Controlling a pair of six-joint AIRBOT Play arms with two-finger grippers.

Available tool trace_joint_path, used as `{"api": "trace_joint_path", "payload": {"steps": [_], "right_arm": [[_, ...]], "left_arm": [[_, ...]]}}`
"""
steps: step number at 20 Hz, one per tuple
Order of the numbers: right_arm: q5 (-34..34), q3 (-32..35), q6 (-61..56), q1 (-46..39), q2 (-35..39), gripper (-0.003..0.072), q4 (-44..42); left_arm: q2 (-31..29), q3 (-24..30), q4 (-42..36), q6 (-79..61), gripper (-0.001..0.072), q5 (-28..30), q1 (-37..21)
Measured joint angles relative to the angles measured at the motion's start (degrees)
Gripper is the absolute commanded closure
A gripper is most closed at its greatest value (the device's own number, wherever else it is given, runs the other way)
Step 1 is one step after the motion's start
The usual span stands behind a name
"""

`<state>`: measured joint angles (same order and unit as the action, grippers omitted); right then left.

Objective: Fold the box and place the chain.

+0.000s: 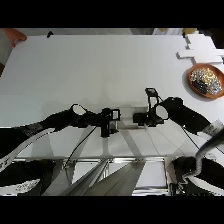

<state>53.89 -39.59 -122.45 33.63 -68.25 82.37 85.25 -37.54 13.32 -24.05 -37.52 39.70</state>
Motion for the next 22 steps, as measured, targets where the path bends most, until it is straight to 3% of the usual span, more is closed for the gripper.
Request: {"api": "trace_joint_path", "payload": {"steps": [6,17,20,22], "right_arm": [[0.46,-0.15,-3.02,0.17,-0.28,0.0465,1.51],[2.16,-0.17,-3.78,1.05,-2.51,0.0466,3.19],[2.29,-0.20,-4.00,1.31,-2.86,0.0654,4.48],[2.38,-0.22,-3.96,1.36,-2.97,0.0662,5.05]], "left_arm": [[0.00,0.00,0.00,0.00,0.0376,0.00,0.00],[0.00,0.00,0.00,0.00,0.0376,0.00,0.00],[0.00,0.00,-0.02,0.00,0.0376,0.07,0.00],[0.00,-0.02,-0.02,-0.17,0.0376,0.11,0.02]]}}
